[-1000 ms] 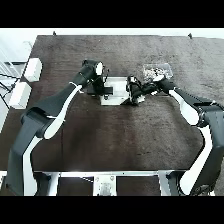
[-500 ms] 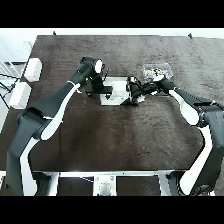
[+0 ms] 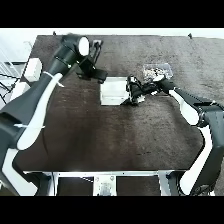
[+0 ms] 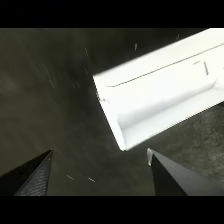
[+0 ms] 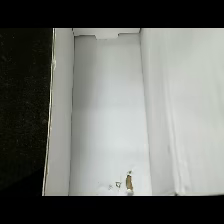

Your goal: Fold the box and place the chain.

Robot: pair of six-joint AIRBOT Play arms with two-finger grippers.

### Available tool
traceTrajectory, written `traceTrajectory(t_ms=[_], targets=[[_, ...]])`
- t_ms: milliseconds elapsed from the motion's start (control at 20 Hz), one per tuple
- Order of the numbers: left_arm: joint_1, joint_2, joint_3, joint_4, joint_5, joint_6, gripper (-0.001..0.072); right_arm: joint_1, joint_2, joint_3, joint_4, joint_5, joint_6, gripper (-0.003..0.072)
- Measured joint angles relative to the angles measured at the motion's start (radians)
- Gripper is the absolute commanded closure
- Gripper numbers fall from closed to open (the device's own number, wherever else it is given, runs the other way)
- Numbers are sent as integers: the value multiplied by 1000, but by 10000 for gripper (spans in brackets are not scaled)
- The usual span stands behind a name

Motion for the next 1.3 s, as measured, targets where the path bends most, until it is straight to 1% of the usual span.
traceTrajectory(t_ms=[200, 250, 300, 400, 500, 600, 750, 1000, 1100, 1300], targets=[[0, 88, -29, -8, 80, 212, -1, 0, 0, 0, 0, 0, 0, 189], [5, 103, -44, -33, 99, 272, -1, 0, 0, 0, 0, 0, 0, 189], [13, 114, -59, -72, 111, 331, -1, 0, 0, 0, 0, 0, 0, 189], [51, 135, -84, -210, 134, 460, -1, 0, 0, 0, 0, 0, 0, 189], [109, 140, -113, -357, 137, 578, -2, 0, 0, 0, 0, 0, 0, 189], [166, 149, -152, -463, 134, 685, -3, 0, 0, 0, 0, 0, 0, 189], [233, 150, -238, -537, 148, 848, -3, 0, 0, 0, 0, 0, 0, 189], [268, 135, -386, -597, 219, 1112, -3, 0, 0, 0, 0, 0, 0, 189], [269, 106, -420, -621, 230, 1211, -3, 0, 0, 0, 0, 0, 0, 189], [275, 31, -448, -656, 261, 1370, -3, 0, 0, 0, 0, 0, 0, 189]])
